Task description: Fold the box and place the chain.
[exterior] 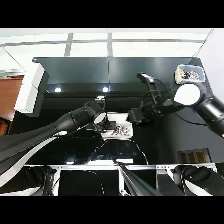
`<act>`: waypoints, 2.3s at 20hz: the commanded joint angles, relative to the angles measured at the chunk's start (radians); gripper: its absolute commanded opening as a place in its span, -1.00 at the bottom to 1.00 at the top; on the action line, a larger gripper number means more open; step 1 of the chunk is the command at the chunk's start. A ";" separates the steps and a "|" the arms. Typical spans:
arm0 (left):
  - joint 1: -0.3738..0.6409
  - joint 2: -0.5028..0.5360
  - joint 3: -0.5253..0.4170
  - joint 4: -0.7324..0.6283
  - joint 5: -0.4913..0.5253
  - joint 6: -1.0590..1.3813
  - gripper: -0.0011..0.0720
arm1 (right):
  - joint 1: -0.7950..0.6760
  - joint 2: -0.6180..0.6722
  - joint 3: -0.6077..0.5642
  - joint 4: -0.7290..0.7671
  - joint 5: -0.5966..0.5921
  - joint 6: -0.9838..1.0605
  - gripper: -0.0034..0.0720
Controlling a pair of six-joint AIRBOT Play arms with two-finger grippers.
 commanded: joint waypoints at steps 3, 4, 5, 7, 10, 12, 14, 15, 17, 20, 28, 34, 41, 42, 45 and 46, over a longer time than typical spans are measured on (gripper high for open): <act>0.000 -0.001 0.000 0.000 0.002 -0.001 -0.90 | -0.113 0.138 -0.019 -0.457 0.234 0.016 -0.02; 0.000 -0.001 0.000 0.000 0.004 0.000 -0.90 | -0.123 0.155 -0.026 -0.464 0.229 0.015 -0.02; 0.000 -0.001 0.000 0.000 0.004 0.000 -0.90 | -0.129 0.164 -0.031 -0.454 0.215 0.015 -0.02; 0.000 -0.001 0.000 -0.001 0.001 -0.001 -0.90 | -0.129 0.164 -0.032 -0.423 0.172 0.014 -0.02; 0.002 -0.001 0.000 -0.022 0.006 -0.025 -0.90 | -0.129 0.164 -0.032 -0.418 0.101 0.010 -0.02; -0.002 0.002 0.007 -0.018 -0.002 -0.084 -0.20 | -0.129 0.164 -0.032 -0.419 0.101 -0.017 -0.02; -0.013 0.013 0.023 -0.018 -0.005 -0.085 0.77 | -0.129 0.164 -0.032 -0.424 0.099 -0.034 -0.02; -0.016 0.034 0.027 -0.014 -0.004 -0.082 0.77 | -0.129 0.164 -0.032 -0.427 0.098 -0.035 -0.02; -0.034 0.105 0.027 0.040 -0.011 -0.067 0.77 | -0.129 0.164 -0.032 -0.431 0.098 -0.035 -0.02; -0.048 0.256 -0.014 0.163 -0.089 0.019 0.76 | -0.129 0.164 -0.032 -0.430 0.098 -0.035 -0.02; 0.399 0.661 -0.455 -0.428 0.163 1.041 0.71 | -0.129 0.164 -0.055 -0.418 0.083 -0.033 -0.02; 0.420 0.640 -0.660 -0.647 0.220 2.089 0.98 | -0.129 0.164 -0.056 -0.410 0.084 0.008 -0.02; 0.411 0.459 -0.613 -0.837 0.290 2.492 0.98 | -0.129 0.164 -0.056 -0.383 0.087 0.076 -0.02; 0.411 0.406 -0.595 -0.913 0.289 2.584 0.98 | -0.129 0.164 -0.056 -0.373 0.087 0.076 -0.02; 0.416 0.267 -0.548 -1.045 0.286 2.675 0.98 | -0.128 0.164 -0.056 -0.358 0.088 0.076 -0.02; 0.418 0.240 -0.538 -1.042 0.286 2.679 0.98 | -0.128 0.164 -0.056 -0.358 0.088 0.076 -0.02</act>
